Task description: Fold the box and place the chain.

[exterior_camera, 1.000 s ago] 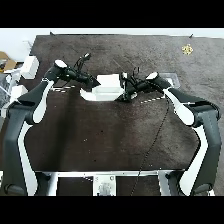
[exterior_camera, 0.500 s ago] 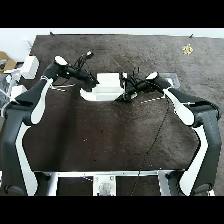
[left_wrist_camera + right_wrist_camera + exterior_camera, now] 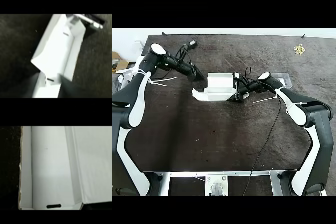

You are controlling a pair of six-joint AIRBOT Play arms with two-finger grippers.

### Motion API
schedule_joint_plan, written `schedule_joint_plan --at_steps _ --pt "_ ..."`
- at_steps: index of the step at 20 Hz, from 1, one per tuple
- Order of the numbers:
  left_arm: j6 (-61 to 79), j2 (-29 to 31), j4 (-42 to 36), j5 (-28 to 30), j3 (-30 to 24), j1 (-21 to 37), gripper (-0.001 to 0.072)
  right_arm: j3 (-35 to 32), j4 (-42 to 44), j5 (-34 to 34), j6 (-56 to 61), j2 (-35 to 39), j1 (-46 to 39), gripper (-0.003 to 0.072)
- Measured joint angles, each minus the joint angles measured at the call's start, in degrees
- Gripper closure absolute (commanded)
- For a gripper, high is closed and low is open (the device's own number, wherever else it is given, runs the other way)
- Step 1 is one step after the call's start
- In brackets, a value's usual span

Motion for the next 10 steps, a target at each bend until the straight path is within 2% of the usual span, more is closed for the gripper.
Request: schedule_joint_plan --at_steps 4,10 --pt "10.1 0.2 3.7 1.1 -5.1 -0.7 0.0013 0.0 0.0 0.0 0.0 0.0 0.0 0.0246" --pt "19.1 0.2 8.6 7.6 -10.4 -3.3 0.0016 0.0 0.0 0.0 0.0 0.0 -0.1 0.0246"
